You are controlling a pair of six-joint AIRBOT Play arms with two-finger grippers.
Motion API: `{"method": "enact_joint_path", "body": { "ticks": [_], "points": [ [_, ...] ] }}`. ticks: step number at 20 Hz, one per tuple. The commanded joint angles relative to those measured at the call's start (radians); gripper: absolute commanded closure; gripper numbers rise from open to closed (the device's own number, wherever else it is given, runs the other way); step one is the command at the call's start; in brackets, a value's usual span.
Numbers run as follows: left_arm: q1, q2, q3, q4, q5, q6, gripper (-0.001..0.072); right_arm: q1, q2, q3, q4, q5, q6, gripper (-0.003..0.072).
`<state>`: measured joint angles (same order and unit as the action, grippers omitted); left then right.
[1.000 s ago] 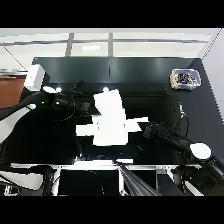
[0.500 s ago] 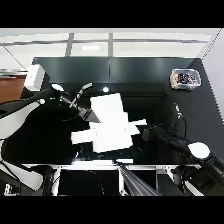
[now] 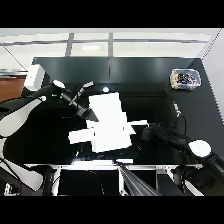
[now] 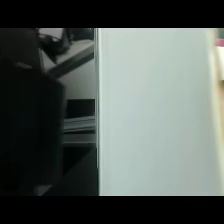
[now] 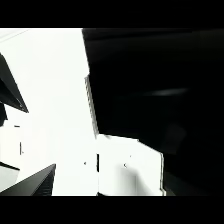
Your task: Fold the box and place the chain.
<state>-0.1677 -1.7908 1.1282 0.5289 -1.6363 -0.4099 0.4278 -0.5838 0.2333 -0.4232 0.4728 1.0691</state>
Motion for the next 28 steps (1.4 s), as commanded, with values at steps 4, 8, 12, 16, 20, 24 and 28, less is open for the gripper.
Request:
{"method": "enact_joint_path", "body": {
  "ticks": [4,8,12,16,20,24,28],
  "points": [
    [-0.042,0.309,-0.161,0.015,0.315,0.071,0.0688,-0.15,-0.001,0.359,-1.013,0.449,0.343,0.0018],
    [-0.137,0.552,-0.394,-0.032,0.591,0.444,0.0682,-0.116,-0.014,0.385,-1.043,0.455,0.018,0.0018],
    [-0.26,0.543,-0.423,0.023,0.669,0.678,0.0682,0.0,-0.072,0.375,-0.971,0.409,-0.237,0.0018],
    [-0.34,0.465,-0.385,0.1,0.791,0.677,0.0681,0.111,-0.165,0.375,-0.938,0.409,-0.257,0.0018],
    [-0.339,0.411,-0.383,0.081,0.806,0.675,0.0681,0.15,-0.233,0.367,-0.936,0.394,-0.318,0.0018],
    [-0.337,0.371,-0.383,0.085,0.831,0.668,0.0681,0.148,-0.254,0.319,-0.912,0.377,-0.319,0.0018],
    [-0.336,0.357,-0.383,0.056,0.818,0.668,0.0681,0.148,-0.254,0.265,-0.861,0.375,-0.332,0.0019]
  ]
}}
